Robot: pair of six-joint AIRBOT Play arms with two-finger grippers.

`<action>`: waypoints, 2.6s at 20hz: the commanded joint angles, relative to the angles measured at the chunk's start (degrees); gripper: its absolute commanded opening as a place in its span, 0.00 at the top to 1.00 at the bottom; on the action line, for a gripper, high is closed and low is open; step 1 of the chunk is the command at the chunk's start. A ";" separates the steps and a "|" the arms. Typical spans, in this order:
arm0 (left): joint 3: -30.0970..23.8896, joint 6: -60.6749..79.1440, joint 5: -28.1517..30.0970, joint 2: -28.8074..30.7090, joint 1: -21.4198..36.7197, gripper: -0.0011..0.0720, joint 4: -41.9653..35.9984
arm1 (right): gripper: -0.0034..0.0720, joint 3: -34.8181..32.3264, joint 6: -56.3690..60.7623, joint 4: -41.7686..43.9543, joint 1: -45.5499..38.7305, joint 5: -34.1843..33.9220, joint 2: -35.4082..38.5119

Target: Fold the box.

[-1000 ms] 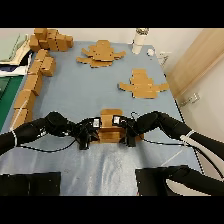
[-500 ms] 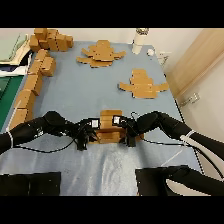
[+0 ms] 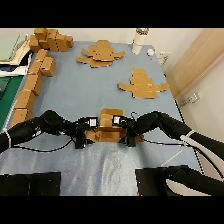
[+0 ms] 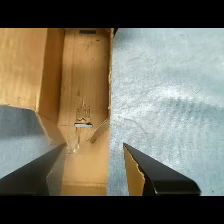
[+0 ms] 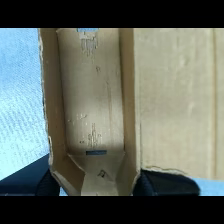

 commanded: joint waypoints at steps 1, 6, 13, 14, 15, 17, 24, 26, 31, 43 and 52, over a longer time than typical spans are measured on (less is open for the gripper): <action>-0.04 -3.30 0.98 -0.15 0.02 0.23 1.79 | 0.24 -0.02 0.00 0.02 0.02 0.00 0.02; -0.04 -10.08 -1.40 -0.09 0.79 0.28 7.34 | 0.24 -0.02 0.00 0.02 0.02 0.02 0.02; 0.39 -2.10 2.45 -0.17 -0.24 0.28 0.66 | 0.24 -0.02 0.00 0.02 0.02 0.02 0.02; 0.52 -1.16 3.78 -0.31 -0.46 0.27 0.26 | 0.24 -0.02 0.00 0.02 0.02 0.00 0.02; 0.81 -0.85 4.15 -0.63 -0.46 0.28 0.09 | 0.24 -0.02 0.00 0.02 0.02 0.00 0.02; 1.84 -0.81 3.69 -2.05 -0.59 0.28 -0.50 | 0.24 -0.02 0.00 0.02 0.02 0.00 0.02; 2.97 5.60 3.04 -3.69 -2.95 0.75 -5.99 | 0.24 -0.02 0.00 0.02 0.02 0.02 0.02; 2.97 5.62 3.02 -4.20 -2.97 0.75 -6.23 | 0.24 -0.02 0.00 0.02 0.02 0.00 0.02; 2.97 6.71 2.54 -5.38 -3.34 0.75 -8.52 | 0.24 -0.02 0.00 0.02 0.02 0.02 0.02; 2.71 5.97 2.58 -5.70 -3.96 0.20 -11.15 | 0.24 -0.02 0.00 0.02 0.02 0.00 0.02; 2.80 -7.58 3.67 -3.19 -3.89 0.97 -3.02 | 0.24 -0.02 0.00 0.02 0.02 0.00 0.02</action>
